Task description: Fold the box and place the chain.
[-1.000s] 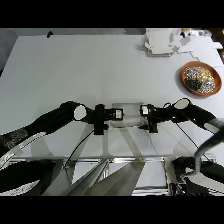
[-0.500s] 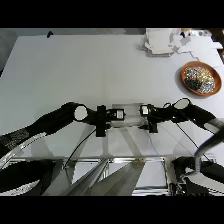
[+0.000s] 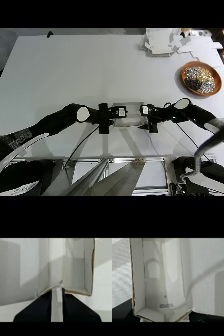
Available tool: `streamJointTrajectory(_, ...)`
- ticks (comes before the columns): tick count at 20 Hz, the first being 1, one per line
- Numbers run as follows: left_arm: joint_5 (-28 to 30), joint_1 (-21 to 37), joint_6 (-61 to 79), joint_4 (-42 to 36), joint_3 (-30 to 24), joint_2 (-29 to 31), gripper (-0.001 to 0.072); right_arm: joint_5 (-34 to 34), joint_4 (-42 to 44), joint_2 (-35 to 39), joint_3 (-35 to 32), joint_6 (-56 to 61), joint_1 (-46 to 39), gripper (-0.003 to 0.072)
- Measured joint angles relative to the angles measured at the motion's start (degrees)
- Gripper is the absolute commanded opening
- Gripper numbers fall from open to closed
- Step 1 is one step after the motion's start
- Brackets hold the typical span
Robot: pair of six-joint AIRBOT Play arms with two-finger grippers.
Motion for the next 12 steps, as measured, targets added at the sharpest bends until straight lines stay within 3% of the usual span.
streamJointTrajectory(4,1.7,-0.9,0.8,-2.4,0.0,-1.3,0.0153,0.0,0.0,0.0,0.0,0.0,0.0,0.0340)
streamJointTrajectory(5,2.3,-1.0,0.9,-3.0,0.0,-1.5,0.0175,0.0,0.0,0.0,0.0,0.0,0.0,0.0340)
streamJointTrajectory(7,3.0,-1.4,1.0,-4.1,0.0,-1.7,0.0287,0.0,0.0,0.0,0.0,0.0,0.0,0.0340)
streamJointTrajectory(12,3.2,-1.7,1.0,-5.0,0.0,-1.9,0.0318,0.0,0.0,0.0,0.0,0.0,0.0,0.0340)
